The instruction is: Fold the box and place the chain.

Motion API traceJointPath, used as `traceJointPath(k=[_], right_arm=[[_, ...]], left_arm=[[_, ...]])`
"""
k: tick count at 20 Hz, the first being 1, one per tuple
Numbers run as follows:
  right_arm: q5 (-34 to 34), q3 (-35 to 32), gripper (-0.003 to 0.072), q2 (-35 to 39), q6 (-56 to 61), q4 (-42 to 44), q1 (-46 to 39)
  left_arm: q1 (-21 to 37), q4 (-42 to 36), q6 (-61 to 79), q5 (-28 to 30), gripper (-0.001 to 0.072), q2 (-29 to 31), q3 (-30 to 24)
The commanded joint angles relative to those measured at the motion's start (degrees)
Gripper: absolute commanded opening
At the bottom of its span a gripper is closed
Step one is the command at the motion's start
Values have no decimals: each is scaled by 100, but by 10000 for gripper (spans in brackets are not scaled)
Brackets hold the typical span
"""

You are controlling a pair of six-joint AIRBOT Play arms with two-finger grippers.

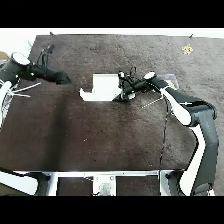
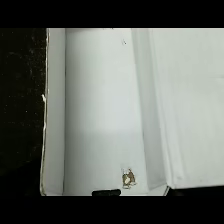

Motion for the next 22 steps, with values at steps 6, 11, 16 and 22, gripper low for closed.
traceJointPath(k=[6, 11, 16, 22], right_arm=[[20, 0, 438, -2, 0, 2, 4], [20, 0, 438, -2, 0, 0, 4], [22, 0, 438, -2, 0, 0, 4], [22, 0, 438, -2, 0, 0, 4]], left_arm=[[-260, -636, -105, 501, 9, -658, -992], [-431, -1471, 468, 525, 9, -1001, -990], [-420, -1478, 483, 570, 9, -1003, -990], [-140, -1390, 581, 76, 9, -1001, -612]])
